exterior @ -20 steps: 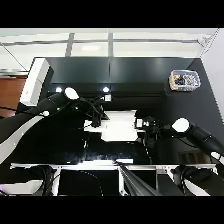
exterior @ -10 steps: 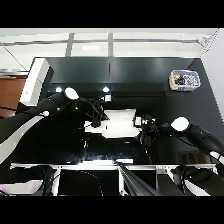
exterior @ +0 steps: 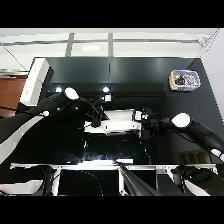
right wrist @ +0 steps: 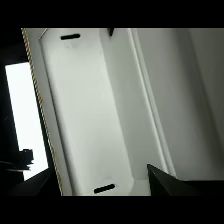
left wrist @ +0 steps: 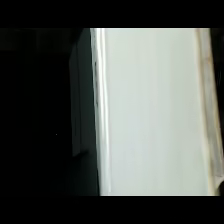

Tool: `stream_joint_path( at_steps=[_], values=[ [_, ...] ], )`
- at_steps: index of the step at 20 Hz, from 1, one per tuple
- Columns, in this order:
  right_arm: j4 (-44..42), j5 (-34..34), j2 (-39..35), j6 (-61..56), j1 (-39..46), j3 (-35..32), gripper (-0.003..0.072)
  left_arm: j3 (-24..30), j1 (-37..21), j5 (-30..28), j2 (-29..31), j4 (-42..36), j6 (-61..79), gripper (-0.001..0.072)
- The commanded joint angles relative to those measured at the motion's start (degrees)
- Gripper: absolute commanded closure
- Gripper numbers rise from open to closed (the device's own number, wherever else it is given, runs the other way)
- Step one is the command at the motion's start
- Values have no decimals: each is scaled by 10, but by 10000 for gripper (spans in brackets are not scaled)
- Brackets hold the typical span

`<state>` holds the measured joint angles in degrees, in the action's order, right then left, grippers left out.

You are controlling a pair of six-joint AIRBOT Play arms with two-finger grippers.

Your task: Fold the box and place the chain.

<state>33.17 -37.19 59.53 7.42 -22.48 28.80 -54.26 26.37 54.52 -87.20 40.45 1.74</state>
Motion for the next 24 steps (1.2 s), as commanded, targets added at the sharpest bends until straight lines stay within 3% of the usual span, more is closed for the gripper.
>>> stream_joint_path(
  at_steps=[1,6,15,19,24],
  values=[
    [-3,-3,0,3,28,25,40,0,0,0,0,0,0,682],
    [-5,-37,23,21,59,25,40,0,0,0,0,0,0,682],
    [-92,-38,52,90,73,25,41,0,0,-1,0,0,0,682],
    [-123,-70,59,111,72,25,40,0,0,-1,0,0,0,683],
    [-116,-94,71,113,72,25,42,0,0,-1,0,0,0,682]
  ],
)
